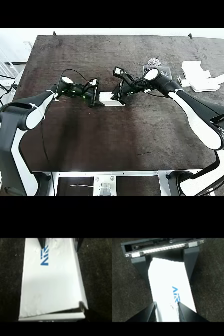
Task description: Fold the box and place the chain.
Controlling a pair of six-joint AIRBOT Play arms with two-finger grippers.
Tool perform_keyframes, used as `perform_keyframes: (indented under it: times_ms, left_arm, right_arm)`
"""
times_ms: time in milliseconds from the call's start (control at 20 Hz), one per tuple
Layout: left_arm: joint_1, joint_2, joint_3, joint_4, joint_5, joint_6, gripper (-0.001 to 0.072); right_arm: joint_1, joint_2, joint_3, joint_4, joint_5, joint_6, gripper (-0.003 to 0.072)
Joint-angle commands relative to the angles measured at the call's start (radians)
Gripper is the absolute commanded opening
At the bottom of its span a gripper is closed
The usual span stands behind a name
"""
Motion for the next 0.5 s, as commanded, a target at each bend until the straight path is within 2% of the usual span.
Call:
perform_keyframes:
  times_ms: [0,450]
  left_arm:
    - [0.001,0.0,0.0,0.0,0.001,0.0,0.0491]
    - [0.001,0.0,0.0,0.0,0.001,0.0,0.049]
  right_arm:
    - [0.001,-0.001,-0.013,-0.006,-0.036,0.0,0.0328]
    - [0.001,0.011,0.061,-0.006,-0.019,0.001,0.0327]
